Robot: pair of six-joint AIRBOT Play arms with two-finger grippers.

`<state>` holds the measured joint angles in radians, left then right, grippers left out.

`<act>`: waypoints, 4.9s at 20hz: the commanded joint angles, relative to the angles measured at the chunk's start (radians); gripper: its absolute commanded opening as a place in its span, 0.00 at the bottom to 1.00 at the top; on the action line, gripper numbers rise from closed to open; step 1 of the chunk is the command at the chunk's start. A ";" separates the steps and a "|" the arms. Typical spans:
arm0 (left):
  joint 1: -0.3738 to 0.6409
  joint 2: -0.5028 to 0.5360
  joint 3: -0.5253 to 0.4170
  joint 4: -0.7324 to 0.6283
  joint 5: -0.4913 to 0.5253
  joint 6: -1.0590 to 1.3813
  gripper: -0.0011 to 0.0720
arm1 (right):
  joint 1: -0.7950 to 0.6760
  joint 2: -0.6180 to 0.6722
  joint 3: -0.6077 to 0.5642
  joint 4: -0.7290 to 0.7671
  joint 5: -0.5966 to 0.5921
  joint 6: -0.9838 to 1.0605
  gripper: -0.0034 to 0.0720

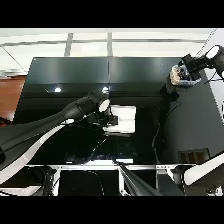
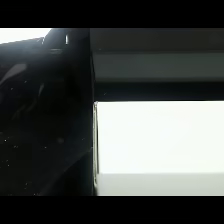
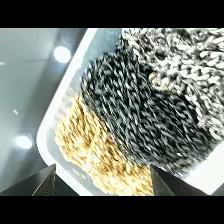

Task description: Fold the box and place the chain.

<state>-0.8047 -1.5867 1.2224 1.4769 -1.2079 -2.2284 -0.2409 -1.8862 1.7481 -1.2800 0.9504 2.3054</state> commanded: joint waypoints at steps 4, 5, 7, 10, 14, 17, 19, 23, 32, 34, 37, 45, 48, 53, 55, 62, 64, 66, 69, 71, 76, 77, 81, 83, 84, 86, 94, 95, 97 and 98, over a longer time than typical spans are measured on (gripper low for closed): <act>0.000 -0.001 0.001 -0.001 -0.005 -0.001 0.05 | -0.008 -0.021 0.011 0.081 -0.050 0.010 0.87; 0.000 -0.001 0.001 -0.002 -0.004 -0.001 0.05 | -0.006 -0.024 0.011 0.086 -0.050 0.002 0.87; 0.000 -0.001 0.001 -0.002 -0.005 -0.001 0.05 | -0.005 -0.036 0.011 0.102 -0.037 -0.013 0.87; 0.000 -0.001 0.001 -0.002 -0.005 -0.001 0.05 | -0.006 -0.048 0.011 0.101 -0.009 -0.013 0.87; 0.000 -0.001 0.001 -0.002 -0.005 -0.001 0.05 | -0.008 -0.053 0.011 0.090 -0.005 -0.012 0.75; 0.000 -0.001 0.001 -0.002 -0.005 -0.001 0.05 | -0.007 -0.068 0.011 0.093 -0.003 -0.013 0.75; 0.000 -0.001 0.001 -0.002 -0.005 -0.001 0.05 | -0.006 -0.080 0.011 0.094 -0.011 -0.015 0.75; 0.000 -0.001 0.001 -0.002 -0.005 -0.001 0.05 | -0.013 -0.086 0.013 0.105 -0.040 -0.140 0.53; 0.000 -0.001 0.001 -0.002 -0.005 -0.001 0.05 | -0.058 0.101 0.030 0.162 0.164 -0.645 0.06; 0.000 -0.001 0.001 -0.001 -0.004 -0.001 0.05 | -0.058 0.194 0.030 0.156 0.230 -0.728 0.06; 0.000 -0.001 0.001 -0.001 -0.005 -0.001 0.05 | -0.057 0.343 0.030 0.149 0.318 -0.776 0.06; 0.000 0.000 0.001 -0.001 0.001 -0.001 0.05 | -0.057 0.705 0.029 0.212 0.440 -0.793 0.06; 0.000 0.000 0.001 -0.001 -0.001 0.000 0.05 | -0.047 0.797 0.021 0.261 0.456 -0.797 0.06; 0.000 0.000 0.001 -0.001 -0.001 0.000 0.05 | 0.000 0.910 0.014 0.343 0.571 -0.837 0.06; 0.000 0.000 0.001 -0.001 -0.001 0.000 0.05 | 0.042 0.935 0.014 0.391 0.623 -0.838 0.06; 0.000 0.000 0.001 -0.001 -0.001 0.000 0.05 | 0.293 0.936 -0.049 0.499 0.766 -0.845 0.06; 0.000 0.000 0.001 0.000 0.000 0.000 0.05 | 0.361 0.936 -0.120 0.556 0.703 -0.845 0.06; 0.000 0.000 0.001 0.000 -0.001 0.000 0.05 | 0.435 0.936 -0.214 0.570 0.605 -0.845 0.06; 0.000 0.000 0.001 0.000 0.000 0.000 0.05 | 0.524 0.935 -0.379 0.558 0.412 -0.845 0.06; 0.000 0.000 0.001 0.000 -0.001 0.000 0.05 | 0.543 0.934 -0.488 0.556 0.328 -0.844 0.06; 0.000 0.000 0.001 0.000 -0.001 0.000 0.05 | 0.544 0.934 -0.640 0.546 0.267 -0.844 0.06; 0.000 0.000 0.001 0.000 -0.001 0.000 0.05 | 0.544 0.934 -0.640 0.545 0.267 -0.845 0.06; 0.000 0.000 0.001 0.000 -0.001 0.000 0.05 | 0.536 0.934 -0.634 0.557 0.257 -0.845 0.06; 0.000 0.000 0.001 0.000 -0.001 0.000 0.05 | 0.520 0.934 -0.608 0.554 0.264 -0.848 0.06; 0.000 0.000 0.001 0.000 -0.001 0.000 0.05 | 0.512 0.934 -0.586 0.550 0.267 -0.848 0.06; 0.000 0.000 0.001 0.000 -0.001 0.000 0.05 | 0.501 0.934 -0.542 0.550 0.277 -0.848 0.06; 0.000 0.000 0.001 0.000 -0.001 0.000 0.05 | 0.496 0.934 -0.458 0.523 0.289 -0.848 0.06; 0.000 0.000 0.001 0.000 -0.001 0.000 0.05 | 0.496 0.934 -0.458 0.514 0.291 -0.848 0.06; 0.000 0.000 0.001 0.000 -0.001 0.000 0.05 | 0.496 0.934 -0.458 0.508 0.292 -0.848 0.06; 0.000 0.000 0.001 0.000 -0.001 0.000 0.05 | 0.496 0.934 -0.458 0.508 0.292 -0.848 0.06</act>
<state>-0.8043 -1.5867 1.2224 1.4765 -1.2102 -2.2288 0.2562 -0.9520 1.2850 -0.7589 1.2400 1.4567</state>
